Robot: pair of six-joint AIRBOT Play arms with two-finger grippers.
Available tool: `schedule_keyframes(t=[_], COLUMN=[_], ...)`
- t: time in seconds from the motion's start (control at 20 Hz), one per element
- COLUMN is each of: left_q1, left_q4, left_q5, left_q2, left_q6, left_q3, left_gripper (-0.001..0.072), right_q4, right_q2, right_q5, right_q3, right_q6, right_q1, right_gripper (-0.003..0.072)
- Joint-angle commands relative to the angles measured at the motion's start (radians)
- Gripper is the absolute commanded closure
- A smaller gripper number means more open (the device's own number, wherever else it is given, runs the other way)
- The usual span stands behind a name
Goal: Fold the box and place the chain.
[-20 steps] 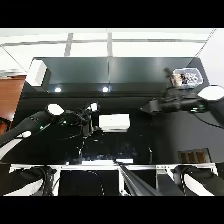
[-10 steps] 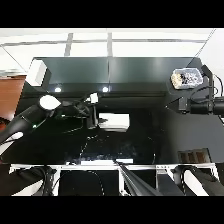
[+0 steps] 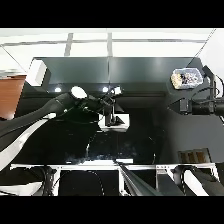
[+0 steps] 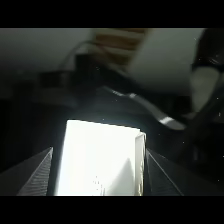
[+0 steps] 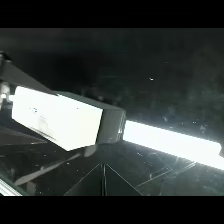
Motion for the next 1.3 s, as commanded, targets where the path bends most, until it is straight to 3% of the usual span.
schedule_keyframes(t=[0.0, 1.25], left_q1=[-0.005, -0.013], left_q4=[-0.002, 0.169], left_q5=[-0.043, -0.098], left_q2=[-0.054, -0.053], left_q6=[0.007, 0.067], left_q3=[0.029, 0.069], left_gripper=[-0.0001, -0.0001], right_q4=[-0.014, -0.016], right_q2=[0.001, 0.000], right_q5=[0.000, -0.019], right_q3=[0.001, 0.001], right_q6=[-0.011, -0.020], right_q1=[-0.001, -0.001], right_gripper=[0.0672, 0.0671])
